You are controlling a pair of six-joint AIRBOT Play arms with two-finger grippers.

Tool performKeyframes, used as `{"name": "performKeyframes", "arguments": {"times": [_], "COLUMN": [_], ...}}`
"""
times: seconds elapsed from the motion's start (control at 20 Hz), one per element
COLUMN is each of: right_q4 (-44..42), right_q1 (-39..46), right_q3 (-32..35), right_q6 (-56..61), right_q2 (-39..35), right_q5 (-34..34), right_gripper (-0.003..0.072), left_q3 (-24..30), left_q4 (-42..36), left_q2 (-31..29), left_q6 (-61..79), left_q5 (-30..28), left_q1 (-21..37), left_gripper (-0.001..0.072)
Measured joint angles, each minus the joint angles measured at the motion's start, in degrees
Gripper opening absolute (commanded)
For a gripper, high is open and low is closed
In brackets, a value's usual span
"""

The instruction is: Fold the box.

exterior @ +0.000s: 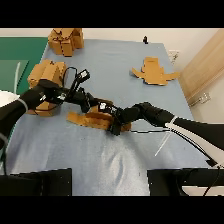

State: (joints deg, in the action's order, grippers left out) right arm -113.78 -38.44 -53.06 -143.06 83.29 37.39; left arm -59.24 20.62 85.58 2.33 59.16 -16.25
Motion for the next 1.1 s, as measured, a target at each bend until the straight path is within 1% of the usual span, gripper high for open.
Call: {"name": "performKeyframes", "arguments": {"times": [0.05, 0.1, 0.2, 0.3, 0.45, 0.6, 0.65, 0.75, 0.85, 0.95, 1.05, 1.1], "right_q4": [0.02, 0.02, 0.09, 0.26, 0.39, 0.44, 0.44, 0.44, 0.42, 0.42, 0.42, 0.42], "right_q1": [0.00, 0.00, 0.04, 0.04, 0.02, 0.00, 0.00, 0.00, 0.00, 0.00, 0.00, 0.02], "right_q3": [0.00, 0.00, 0.00, -0.02, -0.02, -0.02, -0.02, -0.02, -0.02, -0.02, -0.04, -0.07], "right_q6": [-0.13, -0.35, -0.61, -0.87, -0.98, -1.01, -1.01, -0.98, -0.96, -0.96, -0.96, -0.96], "right_q2": [0.00, 0.00, 0.00, 0.00, 0.00, 0.00, 0.00, 0.00, 0.00, 0.00, 0.00, 0.00], "right_q5": [0.11, 0.13, 0.28, 0.42, 0.55, 0.61, 0.61, 0.63, 0.66, 0.72, 0.83, 0.92], "right_gripper": [0.0139, 0.0090, 0.0088, 0.0088, 0.0088, 0.0088, 0.0088, 0.0088, 0.0088, 0.0088, 0.0088, 0.0088], "left_q3": [-2.47, -4.98, -10.27, -14.84, -18.95, -22.77, -24.02, -25.81, -26.27, -23.63, -17.66, -13.62], "left_q4": [0.94, 2.78, 7.76, 13.20, 17.79, 19.96, 20.20, 21.35, 22.88, 24.44, 25.79, 26.84], "left_q2": [2.60, 5.16, 10.27, 14.78, 18.40, 19.45, 19.21, 16.79, 12.13, 5.73, -1.25, -4.57], "left_q6": [-2.14, -5.05, -12.61, -19.61, -25.20, -27.58, -27.93, -28.04, -27.06, -23.65, -18.40, -15.06], "left_q5": [0.22, 1.46, 5.53, 11.21, 16.98, 22.32, 24.09, 26.77, 28.46, 29.53, 29.38, 28.02], "left_q1": [-0.22, -0.48, -1.14, -2.01, -2.69, -2.25, -1.66, 0.28, 2.93, 6.14, 8.66, 9.49], "left_gripper": [0.0009, 0.0010, 0.0010, 0.0010, 0.0010, 0.0007, 0.0007, 0.0007, 0.0007, 0.0009, 0.0020, 0.0257]}}
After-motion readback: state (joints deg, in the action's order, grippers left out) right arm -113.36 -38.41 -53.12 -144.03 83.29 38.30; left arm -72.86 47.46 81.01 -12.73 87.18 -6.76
